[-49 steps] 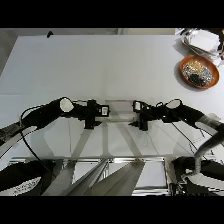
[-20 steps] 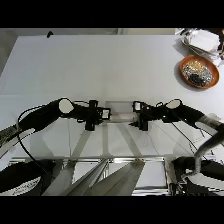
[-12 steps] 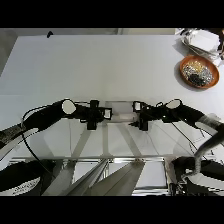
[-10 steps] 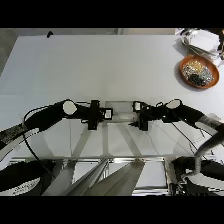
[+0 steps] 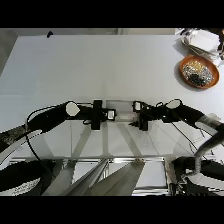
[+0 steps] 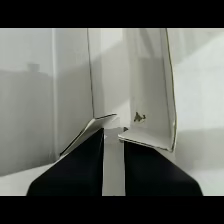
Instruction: Fold the box and place the chain.
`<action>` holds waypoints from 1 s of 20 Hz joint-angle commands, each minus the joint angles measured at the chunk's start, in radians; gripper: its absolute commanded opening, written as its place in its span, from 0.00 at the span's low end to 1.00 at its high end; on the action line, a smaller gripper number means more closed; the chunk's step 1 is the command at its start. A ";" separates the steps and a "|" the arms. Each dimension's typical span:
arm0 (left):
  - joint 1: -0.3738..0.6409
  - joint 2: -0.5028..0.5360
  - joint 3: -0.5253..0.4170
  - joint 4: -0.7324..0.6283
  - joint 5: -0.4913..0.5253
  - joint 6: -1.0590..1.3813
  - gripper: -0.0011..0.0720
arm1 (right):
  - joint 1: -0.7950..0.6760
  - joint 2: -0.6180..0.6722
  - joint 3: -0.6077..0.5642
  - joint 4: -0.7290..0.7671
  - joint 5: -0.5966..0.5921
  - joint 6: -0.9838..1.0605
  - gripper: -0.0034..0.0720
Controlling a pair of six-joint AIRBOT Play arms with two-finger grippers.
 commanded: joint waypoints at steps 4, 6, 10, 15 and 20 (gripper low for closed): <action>-0.034 -0.039 0.001 -0.047 0.009 0.040 0.22 | 0.000 0.001 0.000 0.000 0.001 0.000 0.58; -0.037 -0.047 0.001 -0.048 0.006 0.041 0.37 | 0.000 0.001 0.000 0.000 0.001 0.000 0.58; -0.037 -0.050 0.001 -0.050 0.009 0.041 0.48 | 0.000 0.001 0.000 0.000 0.001 0.000 0.58; -0.034 -0.044 0.001 -0.050 0.009 0.027 0.41 | 0.000 0.001 0.000 0.000 0.001 0.000 0.58; 0.035 0.034 0.001 -0.040 -0.009 -0.235 0.02 | 0.000 0.001 0.000 0.000 0.001 0.000 0.58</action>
